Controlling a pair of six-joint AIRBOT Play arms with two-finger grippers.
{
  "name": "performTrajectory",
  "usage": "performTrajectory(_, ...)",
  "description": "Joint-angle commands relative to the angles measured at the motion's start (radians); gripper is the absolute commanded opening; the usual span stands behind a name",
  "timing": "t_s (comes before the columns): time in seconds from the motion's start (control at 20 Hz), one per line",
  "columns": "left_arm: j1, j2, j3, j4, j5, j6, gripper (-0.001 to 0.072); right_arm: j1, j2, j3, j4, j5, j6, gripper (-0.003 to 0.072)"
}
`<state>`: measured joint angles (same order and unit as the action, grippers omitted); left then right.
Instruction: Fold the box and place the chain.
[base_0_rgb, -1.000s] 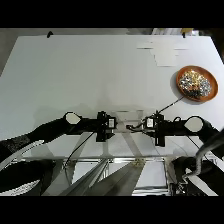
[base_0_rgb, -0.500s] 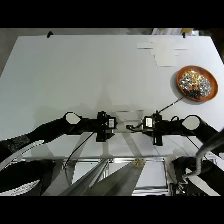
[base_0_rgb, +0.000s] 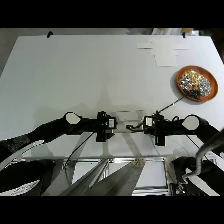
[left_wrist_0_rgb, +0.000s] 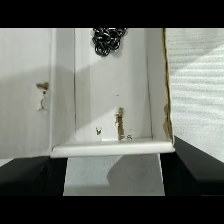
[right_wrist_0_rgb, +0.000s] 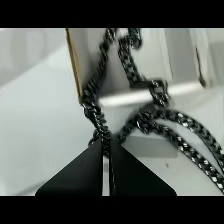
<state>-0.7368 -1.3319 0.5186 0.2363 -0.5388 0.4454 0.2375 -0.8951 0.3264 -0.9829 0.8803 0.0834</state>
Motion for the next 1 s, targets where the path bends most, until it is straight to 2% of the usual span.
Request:
performTrajectory(0.0,0.0,0.0,0.0,0.0,0.0,0.0,0.0151,0.0,0.032,0.104,-0.207,0.123,0.246,0.0015)
performTrajectory(0.25,0.0,0.0,0.0,0.0,0.0,0.0,0.0151,0.0,0.037,0.414,-0.145,0.384,0.398,0.0015)
performTrajectory(0.45,0.0,0.0,0.0,0.0,0.0,0.0,0.0151,0.0,0.037,0.596,-0.004,0.465,0.476,0.0015)
performTrajectory(0.65,0.0,0.0,0.0,0.0,0.0,0.0,0.0151,0.014,0.037,0.629,0.229,0.466,0.478,0.0015)
performTrajectory(0.8,0.0,0.0,0.0,0.0,0.0,0.0,0.0151,0.114,0.037,0.629,0.241,0.432,0.477,0.0015)
performTrajectory(0.95,0.0,0.0,0.0,0.0,0.0,0.0,0.0151,0.203,0.021,0.629,0.209,0.337,0.478,0.0015)
